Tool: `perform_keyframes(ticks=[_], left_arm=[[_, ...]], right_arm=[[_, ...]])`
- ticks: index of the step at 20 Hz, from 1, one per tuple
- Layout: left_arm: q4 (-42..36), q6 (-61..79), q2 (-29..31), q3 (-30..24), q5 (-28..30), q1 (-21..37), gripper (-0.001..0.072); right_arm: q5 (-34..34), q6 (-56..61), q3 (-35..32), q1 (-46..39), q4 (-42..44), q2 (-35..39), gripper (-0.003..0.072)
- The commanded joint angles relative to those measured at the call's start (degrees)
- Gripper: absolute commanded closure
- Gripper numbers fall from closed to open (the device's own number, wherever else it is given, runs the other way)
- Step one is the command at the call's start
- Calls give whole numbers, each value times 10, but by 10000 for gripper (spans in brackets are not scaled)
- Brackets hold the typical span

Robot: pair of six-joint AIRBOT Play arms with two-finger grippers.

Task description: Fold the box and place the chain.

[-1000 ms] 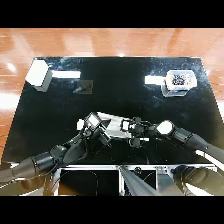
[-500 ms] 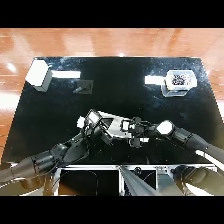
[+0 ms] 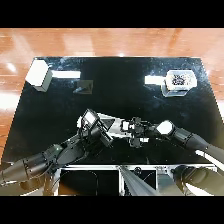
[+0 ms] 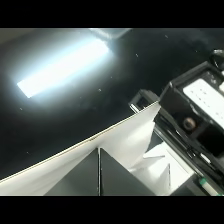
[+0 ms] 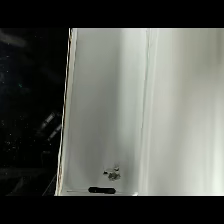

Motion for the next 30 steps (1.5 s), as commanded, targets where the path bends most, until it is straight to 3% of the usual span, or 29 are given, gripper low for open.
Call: perform_keyframes(ticks=[1,6,12,18,21,25,27,30], left_arm=[[2,1,0,1,-14,0,694],[2,1,-49,9,-13,0,694],[28,1,-133,65,-43,1,694],[21,-2,-175,72,-22,5,694],[21,-3,-176,73,18,11,694],[21,-2,-157,80,16,26,693],[22,-2,-125,80,37,45,694],[38,6,-56,71,117,84,694]], right_arm=[[0,0,0,0,0,0,188],[0,0,0,0,0,0,188],[0,0,0,0,0,0,189],[0,0,0,0,0,0,188],[0,0,0,0,0,0,189],[0,0,0,0,0,0,188],[0,0,0,0,0,0,189],[0,0,0,0,0,0,188]])
